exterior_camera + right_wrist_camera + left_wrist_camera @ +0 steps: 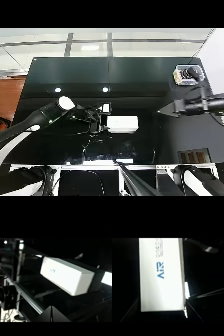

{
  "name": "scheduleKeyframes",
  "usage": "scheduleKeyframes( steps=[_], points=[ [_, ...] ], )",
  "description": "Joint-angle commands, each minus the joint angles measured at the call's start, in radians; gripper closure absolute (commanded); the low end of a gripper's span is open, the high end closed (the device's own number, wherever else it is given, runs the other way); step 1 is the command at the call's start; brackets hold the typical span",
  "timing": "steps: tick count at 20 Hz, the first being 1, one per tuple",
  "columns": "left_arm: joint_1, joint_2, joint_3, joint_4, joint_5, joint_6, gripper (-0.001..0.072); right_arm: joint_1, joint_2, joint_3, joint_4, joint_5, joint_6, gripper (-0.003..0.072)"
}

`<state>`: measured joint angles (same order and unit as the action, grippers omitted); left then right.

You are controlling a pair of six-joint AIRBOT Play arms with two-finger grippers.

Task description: Fold the box and place the chain.

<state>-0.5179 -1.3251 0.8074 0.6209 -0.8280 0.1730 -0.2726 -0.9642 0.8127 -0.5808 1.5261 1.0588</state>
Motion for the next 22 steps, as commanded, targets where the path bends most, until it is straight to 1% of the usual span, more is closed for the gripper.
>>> scheduleKeyframes(
  steps=[1,3,6,9,10,12,16,19,22],
  points=[
    [-0.011,0.038,0.066,-0.024,-0.017,-0.064,-0.0002,-0.104,0.031,0.005,-0.038,0.040,-0.002,0.0676],
    [-0.039,-0.005,0.127,-0.056,-0.018,-0.080,-0.0001,-0.103,0.031,0.004,-0.052,0.022,-0.002,0.0676],
    [-0.104,-0.121,0.230,-0.053,-0.012,-0.158,-0.0002,-0.103,0.031,0.004,-0.068,-0.001,-0.002,0.0676],
    [-0.115,-0.221,0.297,-0.026,-0.054,-0.285,-0.0002,-0.104,0.031,0.004,-0.068,-0.002,-0.014,0.0676],
    [-0.114,-0.240,0.306,-0.026,-0.071,-0.321,-0.0002,-0.103,0.031,0.004,-0.068,-0.002,-0.023,0.0676],
    [-0.115,-0.259,0.306,-0.026,-0.075,-0.346,-0.0002,-0.104,0.031,0.004,-0.079,-0.004,-0.027,0.0676],
    [-0.116,-0.262,0.306,-0.025,-0.089,-0.365,-0.0002,-0.103,0.031,0.004,-0.129,-0.005,-0.028,0.0676],
    [-0.117,-0.262,0.306,-0.002,-0.148,-0.364,-0.0002,-0.103,0.031,0.004,-0.135,-0.018,-0.028,0.0676],
    [-0.126,-0.262,0.306,0.052,-0.167,-0.364,-0.0004,-0.103,0.031,0.004,-0.135,-0.023,-0.028,0.0676]
  ],
)
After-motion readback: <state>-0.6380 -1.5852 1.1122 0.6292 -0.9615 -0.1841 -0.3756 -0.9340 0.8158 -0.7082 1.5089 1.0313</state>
